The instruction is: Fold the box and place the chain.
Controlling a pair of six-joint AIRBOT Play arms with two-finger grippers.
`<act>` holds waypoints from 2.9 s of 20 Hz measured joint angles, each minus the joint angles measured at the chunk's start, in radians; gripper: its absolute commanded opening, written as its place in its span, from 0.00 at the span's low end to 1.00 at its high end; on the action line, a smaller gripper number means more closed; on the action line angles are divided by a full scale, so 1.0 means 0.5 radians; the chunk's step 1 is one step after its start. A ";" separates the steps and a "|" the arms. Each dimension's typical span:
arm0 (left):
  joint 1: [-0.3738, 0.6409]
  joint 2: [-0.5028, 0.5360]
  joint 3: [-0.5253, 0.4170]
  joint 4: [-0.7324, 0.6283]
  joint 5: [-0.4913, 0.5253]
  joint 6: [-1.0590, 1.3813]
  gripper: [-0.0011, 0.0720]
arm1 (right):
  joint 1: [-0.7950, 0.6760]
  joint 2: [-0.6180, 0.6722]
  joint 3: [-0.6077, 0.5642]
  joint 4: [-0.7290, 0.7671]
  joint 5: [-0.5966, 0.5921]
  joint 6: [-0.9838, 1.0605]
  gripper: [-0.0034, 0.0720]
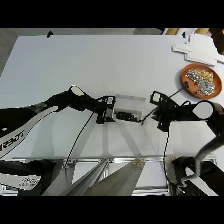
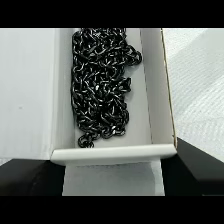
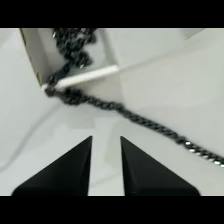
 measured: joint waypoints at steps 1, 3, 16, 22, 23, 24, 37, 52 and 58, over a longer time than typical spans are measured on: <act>0.000 0.000 0.000 0.001 0.000 0.000 0.20 | -0.010 0.001 -0.066 0.024 -0.026 -0.112 0.48; 0.000 0.000 0.000 0.000 0.000 0.000 0.20 | -0.017 0.002 -0.169 0.103 -0.081 -0.325 0.48; 0.000 0.000 0.000 0.000 0.000 0.000 0.20 | 0.229 -0.166 -0.304 0.459 -0.524 -0.679 0.43; 0.000 0.000 0.000 0.000 0.000 -0.001 0.20 | 0.236 -0.234 -0.310 0.554 -0.570 -0.741 0.28; 0.000 0.000 0.000 0.001 0.000 0.000 0.20 | 0.236 -0.244 -0.310 0.560 -0.579 -0.745 0.14; 0.000 0.000 0.000 0.000 0.000 0.000 0.20 | 0.236 -0.253 -0.310 0.565 -0.589 -0.747 0.07; 0.000 0.000 0.000 0.000 0.000 0.000 0.20 | 0.236 0.336 -0.308 -0.145 -0.388 0.146 0.07; 0.000 0.000 0.000 0.001 -0.001 0.000 0.20 | 0.238 0.361 0.027 1.115 -0.312 -0.018 0.07; 0.000 0.000 0.000 0.001 -0.001 0.000 0.20 | 0.464 0.050 0.100 1.125 -0.368 -0.006 0.07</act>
